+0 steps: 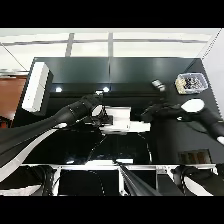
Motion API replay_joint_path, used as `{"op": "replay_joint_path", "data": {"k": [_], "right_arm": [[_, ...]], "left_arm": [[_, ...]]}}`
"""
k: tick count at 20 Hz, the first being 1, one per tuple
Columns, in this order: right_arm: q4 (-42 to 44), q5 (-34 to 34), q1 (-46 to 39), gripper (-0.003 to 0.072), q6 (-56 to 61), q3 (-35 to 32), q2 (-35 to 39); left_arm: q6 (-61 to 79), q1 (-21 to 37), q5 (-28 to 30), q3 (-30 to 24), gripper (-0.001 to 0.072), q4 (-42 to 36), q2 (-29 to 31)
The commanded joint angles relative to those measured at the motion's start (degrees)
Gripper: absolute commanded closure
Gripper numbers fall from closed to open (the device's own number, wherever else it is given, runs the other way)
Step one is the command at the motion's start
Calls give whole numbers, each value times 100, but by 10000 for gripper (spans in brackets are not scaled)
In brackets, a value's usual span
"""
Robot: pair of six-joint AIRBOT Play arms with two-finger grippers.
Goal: Fold the box and place the chain.
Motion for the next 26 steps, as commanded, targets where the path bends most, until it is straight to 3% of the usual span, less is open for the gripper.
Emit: {"op": "replay_joint_path", "data": {"k": [1, 3, 5, 11, 14, 18, 19, 20, 21, 26], "right_arm": [[-957, 962, -1585, 663, 2166, 37, 470], [-1416, 745, -2223, 663, 2966, -219, 393], [-1217, 706, -2406, 663, 3370, -562, 136], [693, 1032, -772, 663, 2129, -584, -1622], [837, 1010, -256, 663, 1808, -367, -1873], [767, 1303, -219, 662, 1672, 190, -1864], [667, 1414, -216, 623, 1674, 326, -1864], [570, 1537, -219, 309, 1696, 442, -1864], [527, 1672, -216, 142, 1694, 535, -1864], [184, 1508, 142, 144, 2122, 844, -1864]], "left_arm": [[-7, 7, -4, 7, 677, 9, -4], [-7, 7, -9, 7, 677, 11, -4], [-7, 7, -26, 7, 677, 11, -4], [-7, 7, -28, 7, 677, 11, -4], [-7, 7, -31, 7, 677, 9, -4], [-7, 7, -48, 7, 678, 9, -4], [-7, 7, -46, 7, 677, 9, -4], [-7, 7, -46, 7, 677, 11, -4], [-7, 7, -46, 7, 677, 11, -4], [-7, 7, -46, 7, 677, 11, -4]]}}
